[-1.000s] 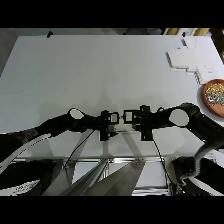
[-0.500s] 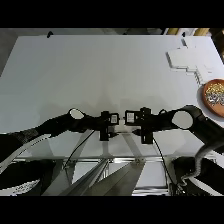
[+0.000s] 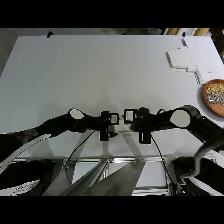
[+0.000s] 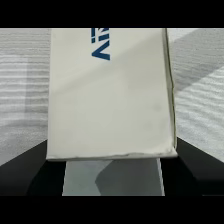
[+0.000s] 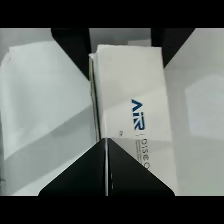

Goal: Fold the box and place the chain.

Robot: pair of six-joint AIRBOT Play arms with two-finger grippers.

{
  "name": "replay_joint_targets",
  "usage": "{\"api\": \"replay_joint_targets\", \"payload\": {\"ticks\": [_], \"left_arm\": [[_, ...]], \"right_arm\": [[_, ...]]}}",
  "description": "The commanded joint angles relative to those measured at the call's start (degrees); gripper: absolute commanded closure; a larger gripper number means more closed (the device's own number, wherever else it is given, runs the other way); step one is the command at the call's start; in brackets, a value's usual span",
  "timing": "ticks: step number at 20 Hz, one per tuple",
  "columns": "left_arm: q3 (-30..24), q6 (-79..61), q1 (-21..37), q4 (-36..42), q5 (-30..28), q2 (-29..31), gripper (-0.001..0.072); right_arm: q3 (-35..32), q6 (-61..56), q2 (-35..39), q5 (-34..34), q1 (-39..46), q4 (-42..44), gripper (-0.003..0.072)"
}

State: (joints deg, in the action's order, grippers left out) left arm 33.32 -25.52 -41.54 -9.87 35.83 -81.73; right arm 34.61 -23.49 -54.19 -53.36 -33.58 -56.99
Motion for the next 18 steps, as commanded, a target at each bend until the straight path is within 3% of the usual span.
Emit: {"api": "replay_joint_targets", "payload": {"ticks": [1,10,18], "left_arm": [[0.0,0.0,0.0,0.0,0.0,0.0,0.0365],[0.0,0.0,0.0,0.0,0.0,0.0,0.0365],[0.0,0.0,0.0,0.0,0.0,0.0,0.0365]], "right_arm": [[-1.5,0.0,-1.0,-1.0,0.0,0.0,0.0665],[-3.3,0.0,-0.9,1.5,0.0,1.4,0.0665],[-3.3,1.6,3.6,5.4,0.0,2.7,0.0665]]}}
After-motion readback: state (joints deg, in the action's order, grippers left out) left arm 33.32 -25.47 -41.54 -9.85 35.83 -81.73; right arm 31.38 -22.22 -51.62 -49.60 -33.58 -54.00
